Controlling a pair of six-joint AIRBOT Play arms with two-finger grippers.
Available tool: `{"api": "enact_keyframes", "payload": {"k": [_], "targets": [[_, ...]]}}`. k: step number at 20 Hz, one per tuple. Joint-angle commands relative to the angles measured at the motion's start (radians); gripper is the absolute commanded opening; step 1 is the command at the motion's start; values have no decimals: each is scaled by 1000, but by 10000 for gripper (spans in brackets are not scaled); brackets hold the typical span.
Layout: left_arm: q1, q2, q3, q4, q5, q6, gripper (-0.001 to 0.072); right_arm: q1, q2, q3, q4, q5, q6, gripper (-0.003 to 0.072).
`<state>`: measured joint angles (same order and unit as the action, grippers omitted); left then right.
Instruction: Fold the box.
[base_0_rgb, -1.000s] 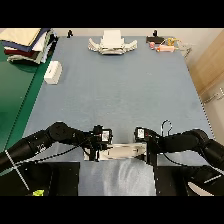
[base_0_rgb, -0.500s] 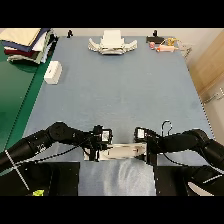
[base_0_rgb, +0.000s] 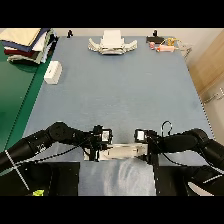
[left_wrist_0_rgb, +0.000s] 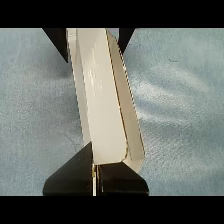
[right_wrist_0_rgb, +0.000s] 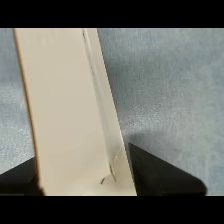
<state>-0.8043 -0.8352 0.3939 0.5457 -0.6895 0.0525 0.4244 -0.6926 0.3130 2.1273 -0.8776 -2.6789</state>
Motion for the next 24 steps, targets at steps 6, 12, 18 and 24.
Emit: {"api": "enact_keyframes", "payload": {"k": [6,12,18,24], "targets": [[0,0,0,0,0,0,14,0,-18,-17,18,5,-39,645],[0,0,0,0,0,0,14,0,-19,-37,100,45,-138,634],[0,0,0,0,0,0,14,1,-19,-70,113,66,-213,628],[0,0,0,0,0,0,15,1,-44,-80,102,84,-228,629]]}}
